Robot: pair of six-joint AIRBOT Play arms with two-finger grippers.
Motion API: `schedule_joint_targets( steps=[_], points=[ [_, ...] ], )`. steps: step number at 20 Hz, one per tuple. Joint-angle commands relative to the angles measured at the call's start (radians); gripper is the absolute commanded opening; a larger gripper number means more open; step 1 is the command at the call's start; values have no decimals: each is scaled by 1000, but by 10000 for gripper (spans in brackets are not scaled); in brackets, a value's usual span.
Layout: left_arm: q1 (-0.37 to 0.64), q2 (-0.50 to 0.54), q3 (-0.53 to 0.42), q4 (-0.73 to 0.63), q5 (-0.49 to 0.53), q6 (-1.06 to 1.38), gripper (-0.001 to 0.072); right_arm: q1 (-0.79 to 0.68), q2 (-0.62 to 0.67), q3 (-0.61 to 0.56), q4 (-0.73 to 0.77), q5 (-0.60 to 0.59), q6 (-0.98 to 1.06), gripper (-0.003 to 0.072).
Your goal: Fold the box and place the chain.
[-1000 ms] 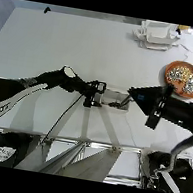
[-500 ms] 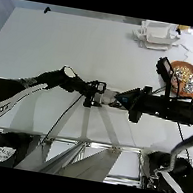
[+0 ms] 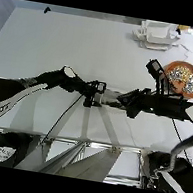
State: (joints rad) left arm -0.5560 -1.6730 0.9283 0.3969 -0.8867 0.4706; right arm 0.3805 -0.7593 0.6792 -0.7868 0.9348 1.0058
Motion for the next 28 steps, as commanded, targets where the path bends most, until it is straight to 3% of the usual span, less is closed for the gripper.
schedule_joint_targets(
  steps=[1,2,6,9,11,13,14,17,28],
  points=[
    [1,0,0,0,0,0,206,1,-5,0,-16,0,19,133],
    [1,0,0,0,0,0,206,-1,-5,2,-5,-5,19,187],
    [1,0,0,0,0,0,206,-84,-5,106,-74,-33,131,190],
    [1,0,0,0,0,0,206,-224,-6,158,-361,-32,325,172],
    [1,0,0,0,0,0,206,-302,-34,156,-599,30,439,173],
    [1,0,0,0,0,0,206,-358,-85,126,-704,51,497,179],
    [1,0,0,0,0,0,206,-375,-111,104,-705,31,511,187],
    [1,0,0,0,0,0,206,-380,-204,49,-701,-23,516,329],
    [1,0,0,0,0,0,206,-332,-487,44,-706,-135,512,338]
  ],
)
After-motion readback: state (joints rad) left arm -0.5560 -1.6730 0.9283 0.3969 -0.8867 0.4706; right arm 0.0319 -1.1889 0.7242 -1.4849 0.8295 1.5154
